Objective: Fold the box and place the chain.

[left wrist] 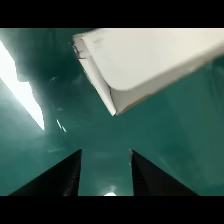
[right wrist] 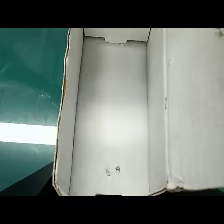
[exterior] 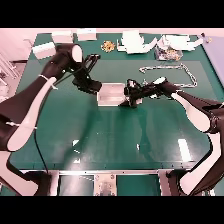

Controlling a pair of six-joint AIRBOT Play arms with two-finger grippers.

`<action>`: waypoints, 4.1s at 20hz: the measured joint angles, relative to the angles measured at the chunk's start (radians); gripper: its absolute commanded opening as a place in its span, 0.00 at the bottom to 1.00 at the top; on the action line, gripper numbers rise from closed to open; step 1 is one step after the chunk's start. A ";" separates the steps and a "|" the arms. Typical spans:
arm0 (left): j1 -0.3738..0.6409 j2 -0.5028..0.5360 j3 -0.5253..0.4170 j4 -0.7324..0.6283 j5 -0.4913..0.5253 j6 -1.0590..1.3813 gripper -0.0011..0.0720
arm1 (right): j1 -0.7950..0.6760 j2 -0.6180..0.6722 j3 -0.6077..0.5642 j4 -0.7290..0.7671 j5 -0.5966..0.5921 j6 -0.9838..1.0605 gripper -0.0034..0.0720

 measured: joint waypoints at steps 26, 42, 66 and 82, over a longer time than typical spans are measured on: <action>0.296 -0.076 -0.425 -0.685 0.343 1.761 1.00 | 0.000 0.000 0.000 0.000 0.000 0.000 0.81; 0.287 -0.151 -0.429 -0.901 0.357 1.917 1.00 | 0.000 0.000 0.000 0.000 0.000 0.000 0.81; 0.217 -0.187 -0.430 -0.886 0.388 1.812 1.00 | 0.001 0.000 0.000 -0.001 0.001 0.000 0.81; 0.194 -0.200 -0.430 -0.931 0.448 1.740 1.00 | 0.001 0.000 0.000 0.000 -0.002 0.000 0.81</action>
